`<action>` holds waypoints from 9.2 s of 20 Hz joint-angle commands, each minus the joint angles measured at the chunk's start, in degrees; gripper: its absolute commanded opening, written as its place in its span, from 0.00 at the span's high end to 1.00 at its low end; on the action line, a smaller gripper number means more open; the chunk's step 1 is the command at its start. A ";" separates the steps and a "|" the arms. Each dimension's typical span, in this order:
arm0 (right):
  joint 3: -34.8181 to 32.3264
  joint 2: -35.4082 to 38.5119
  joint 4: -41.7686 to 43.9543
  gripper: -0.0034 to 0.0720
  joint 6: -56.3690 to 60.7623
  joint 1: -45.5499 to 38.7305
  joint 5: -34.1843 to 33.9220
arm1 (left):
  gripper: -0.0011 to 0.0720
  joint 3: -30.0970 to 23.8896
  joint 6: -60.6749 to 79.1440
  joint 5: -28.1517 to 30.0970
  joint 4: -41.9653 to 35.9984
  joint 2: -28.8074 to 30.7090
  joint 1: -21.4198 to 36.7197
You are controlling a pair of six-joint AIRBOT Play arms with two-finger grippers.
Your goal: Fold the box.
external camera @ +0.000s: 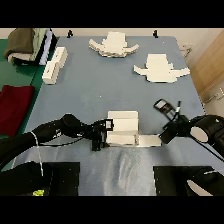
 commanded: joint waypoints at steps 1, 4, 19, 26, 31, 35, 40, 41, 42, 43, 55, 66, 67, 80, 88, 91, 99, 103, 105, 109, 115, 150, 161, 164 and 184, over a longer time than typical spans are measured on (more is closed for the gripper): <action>-0.09 -2.05 -3.08 0.95 25.14 -11.58 11.02 | 0.26 0.00 0.13 -0.02 0.09 -0.02 0.00; -2.93 -7.41 22.53 0.95 14.29 -16.81 4.37 | 0.26 0.00 0.13 -0.04 0.09 -0.02 0.00; -3.56 -5.18 50.62 0.36 -6.47 -15.72 1.77 | 0.26 0.00 0.13 -0.04 0.09 -0.02 0.00; -3.52 -9.55 54.34 0.37 -7.21 -8.76 -3.52 | 0.26 0.00 0.11 -0.04 0.09 -0.02 0.00; 3.15 -15.93 43.50 0.46 6.01 1.95 -7.19 | 0.26 0.00 0.11 -0.04 0.09 -0.02 0.00; 8.81 -20.55 28.39 0.46 23.87 10.32 -6.05 | 0.26 0.00 0.13 -0.04 0.09 -0.02 0.00; 14.88 -28.04 14.75 0.51 38.58 19.26 -0.13 | 0.26 0.00 0.13 -0.04 0.09 -0.02 0.00; 16.20 -29.05 12.33 0.51 41.24 20.68 1.20 | 0.26 0.00 0.13 -0.04 0.09 -0.02 0.00; 17.22 -29.83 10.56 0.51 43.52 21.79 2.58 | 0.26 0.00 0.13 -0.04 0.09 -0.02 0.00; 18.01 -30.64 9.05 0.51 45.83 22.69 3.98 | 0.26 0.00 0.11 -0.02 0.09 -0.02 0.00; 18.47 -33.77 7.48 0.95 53.57 23.10 4.85 | 0.26 0.00 0.13 -0.02 0.09 -0.02 0.00; 20.41 -28.61 10.75 0.35 50.14 23.08 6.21 | 0.26 0.00 0.13 -0.02 0.09 -0.02 0.00; 21.31 -27.30 10.71 0.35 49.66 23.02 7.82 | 0.26 0.00 0.13 -0.04 0.09 -0.02 0.00; 21.20 -22.16 24.52 0.95 17.25 -11.02 8.63 | 0.26 0.00 0.13 -0.02 0.09 -0.02 0.00; 21.33 -50.56 82.53 0.95 -22.62 -23.74 16.06 | 0.26 0.00 0.13 -0.04 0.09 -0.02 0.00; 21.38 -53.40 86.62 0.95 -28.02 -22.40 21.46 | 0.26 0.00 0.13 -0.04 0.09 -0.02 0.00; 17.77 -44.04 77.83 0.95 -35.19 -14.23 26.23 | 0.26 0.00 0.13 -0.04 0.09 -0.02 0.00; 12.28 -36.89 70.53 0.95 -35.19 -8.74 17.51 | 0.26 0.00 0.13 -0.04 0.09 -0.02 0.00; 10.05 -33.99 67.19 0.95 -35.36 -6.03 12.66 | 0.26 0.00 0.13 -0.02 0.09 -0.02 0.00; 8.57 -28.11 60.96 0.95 -37.33 -0.31 5.18 | 0.26 0.00 0.13 -0.02 0.09 -0.02 0.00; 8.55 -18.10 50.29 0.95 -38.29 10.64 -5.57 | 0.26 0.00 0.13 -0.04 0.09 -0.02 0.00; -2.49 -11.30 14.56 0.31 -38.75 32.52 -31.54 | 0.26 0.00 0.13 -0.02 0.09 -0.02 0.00; -2.47 -9.90 12.96 0.55 -38.75 32.61 -31.98 | 0.26 0.00 0.13 -0.04 0.09 -0.02 0.00; -2.47 -6.88 13.35 0.55 -38.75 32.61 -33.11 | 0.26 0.00 0.13 -0.04 0.09 -0.02 0.00; -2.49 -6.10 18.21 0.24 -38.75 32.92 -32.59 | 0.26 0.00 0.11 -0.07 0.09 -0.02 0.00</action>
